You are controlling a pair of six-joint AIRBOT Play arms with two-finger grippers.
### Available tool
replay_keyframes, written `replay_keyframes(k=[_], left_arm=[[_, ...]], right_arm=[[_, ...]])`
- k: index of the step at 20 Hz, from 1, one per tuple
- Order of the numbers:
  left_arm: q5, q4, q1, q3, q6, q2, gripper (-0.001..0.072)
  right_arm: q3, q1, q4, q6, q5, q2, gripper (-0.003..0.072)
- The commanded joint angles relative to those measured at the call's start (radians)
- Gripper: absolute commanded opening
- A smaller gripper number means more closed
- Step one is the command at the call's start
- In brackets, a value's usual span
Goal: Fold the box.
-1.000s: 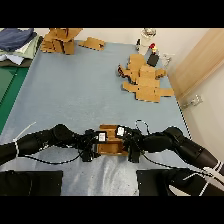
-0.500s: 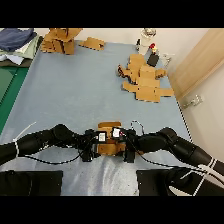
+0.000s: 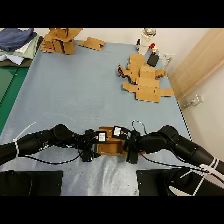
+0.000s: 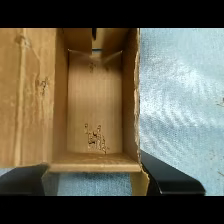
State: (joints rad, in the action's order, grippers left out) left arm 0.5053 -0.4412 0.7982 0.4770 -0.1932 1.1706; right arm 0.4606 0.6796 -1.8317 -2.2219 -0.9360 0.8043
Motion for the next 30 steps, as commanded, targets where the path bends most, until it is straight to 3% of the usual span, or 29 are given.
replay_keyframes(k=[1,5,8,15,19,29,30], left_arm=[[0.000,0.000,0.000,0.000,0.000,-0.001,0.0468],[0.000,0.000,0.000,0.000,0.000,-0.001,0.0467],[0.000,0.000,0.000,0.000,0.000,-0.001,0.0468],[0.000,0.000,0.000,0.000,0.000,-0.001,0.0468],[0.000,0.000,0.000,0.000,0.000,-0.001,0.0468],[0.000,0.000,0.000,0.000,0.000,-0.001,0.0468],[0.000,0.000,0.000,0.000,0.000,-0.001,0.0467]], right_arm=[[0.069,-0.001,0.304,0.470,-0.220,-0.040,0.0004],[0.100,-0.039,0.619,1.095,-0.462,-0.101,0.0004],[0.078,-0.126,0.539,1.255,-0.494,-0.100,0.0004],[-0.115,-0.162,0.154,1.257,-0.113,-0.080,0.0004],[-0.146,-0.160,-0.144,1.040,0.066,-0.079,0.0004],[-0.096,-0.160,-0.205,0.997,0.051,-0.232,0.0007],[-0.096,-0.160,-0.204,0.997,0.048,-0.232,0.0049]])
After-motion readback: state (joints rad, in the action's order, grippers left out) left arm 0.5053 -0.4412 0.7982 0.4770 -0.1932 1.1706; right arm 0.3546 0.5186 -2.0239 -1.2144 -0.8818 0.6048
